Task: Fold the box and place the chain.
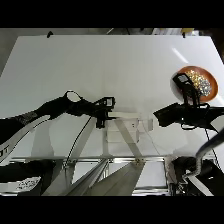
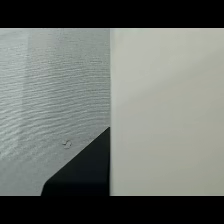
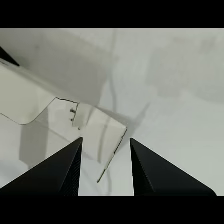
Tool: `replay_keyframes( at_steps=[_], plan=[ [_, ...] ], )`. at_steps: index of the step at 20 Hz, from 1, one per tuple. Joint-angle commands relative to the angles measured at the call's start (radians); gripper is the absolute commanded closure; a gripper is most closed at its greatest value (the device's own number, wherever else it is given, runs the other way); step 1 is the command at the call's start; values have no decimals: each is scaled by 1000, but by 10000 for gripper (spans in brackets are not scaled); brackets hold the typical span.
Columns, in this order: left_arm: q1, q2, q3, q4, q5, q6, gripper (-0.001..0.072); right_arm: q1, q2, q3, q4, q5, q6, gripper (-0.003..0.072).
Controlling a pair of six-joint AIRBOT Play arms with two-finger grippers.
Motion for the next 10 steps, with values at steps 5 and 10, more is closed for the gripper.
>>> replay_keyframes(
  at_steps=[5, 10],
  plan=[
    [0, 0, -1, 0, -1, -1, 701, 1, -1, 0, 72, 131, -98, 457],
    [0, 0, -1, 0, -1, -1, 701, 46, -1, 0, 200, 195, -267, 671]
  ],
)
